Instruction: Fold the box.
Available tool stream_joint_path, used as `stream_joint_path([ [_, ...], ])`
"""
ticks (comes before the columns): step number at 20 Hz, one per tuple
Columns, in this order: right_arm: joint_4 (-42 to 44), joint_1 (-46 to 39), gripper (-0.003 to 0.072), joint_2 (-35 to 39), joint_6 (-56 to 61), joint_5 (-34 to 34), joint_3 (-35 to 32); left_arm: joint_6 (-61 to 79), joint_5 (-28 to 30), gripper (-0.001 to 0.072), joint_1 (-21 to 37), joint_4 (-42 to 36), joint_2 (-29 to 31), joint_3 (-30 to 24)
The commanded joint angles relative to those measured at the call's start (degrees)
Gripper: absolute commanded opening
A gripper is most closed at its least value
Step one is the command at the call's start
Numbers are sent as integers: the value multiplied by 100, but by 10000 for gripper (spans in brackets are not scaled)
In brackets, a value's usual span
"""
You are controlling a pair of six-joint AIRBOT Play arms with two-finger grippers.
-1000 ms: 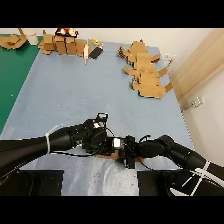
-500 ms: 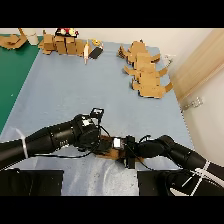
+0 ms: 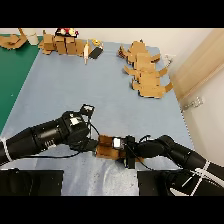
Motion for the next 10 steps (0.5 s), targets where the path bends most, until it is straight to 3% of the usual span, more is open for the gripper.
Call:
stream_joint_path([
  [1, 0, 2, 503, 0, 2, 11, 2, 2214, 649, 9, 901, -1016, 37, -422],
  [3, 2, 2, 503, 0, 2, 59, 2, 4752, 1147, 10, 2020, -2280, 37, -745],
  [6, 0, 2, 503, 0, 2, 55, 2, 7171, 1744, 11, 3429, -3005, 35, -922],
  [8, 0, 2, 503, -2, 2, 61, 2, 8078, 1786, 11, 3829, -3099, 31, -922],
  [10, 2, 4, 503, -2, 2, 197, 2, 8734, 1976, 11, 3845, -3189, 26, -988],
])
